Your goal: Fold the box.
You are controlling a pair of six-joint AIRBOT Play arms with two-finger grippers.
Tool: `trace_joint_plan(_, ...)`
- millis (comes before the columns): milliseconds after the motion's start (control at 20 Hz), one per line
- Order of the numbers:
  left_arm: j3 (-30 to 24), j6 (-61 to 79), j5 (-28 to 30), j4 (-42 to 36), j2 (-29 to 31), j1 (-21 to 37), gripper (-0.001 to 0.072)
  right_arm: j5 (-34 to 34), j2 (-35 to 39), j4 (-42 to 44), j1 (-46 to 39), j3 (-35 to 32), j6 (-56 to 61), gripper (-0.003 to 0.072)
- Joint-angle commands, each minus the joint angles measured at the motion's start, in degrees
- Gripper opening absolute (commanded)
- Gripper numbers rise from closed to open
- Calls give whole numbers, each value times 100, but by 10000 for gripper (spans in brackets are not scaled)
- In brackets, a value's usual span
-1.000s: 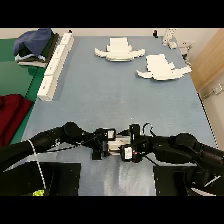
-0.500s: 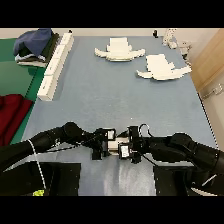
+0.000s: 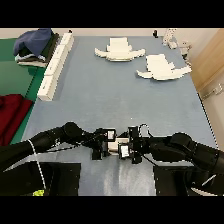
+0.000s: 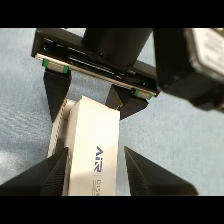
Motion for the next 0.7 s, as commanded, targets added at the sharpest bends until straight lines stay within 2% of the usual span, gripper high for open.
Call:
trace_joint_plan(0,4,-4,0,-7,2,-2,452,-44,-4,39,2,-4,50,524)
trace_joint_plan(650,7,-4,2,-7,2,-2,451,-227,146,160,2,-2,195,524)
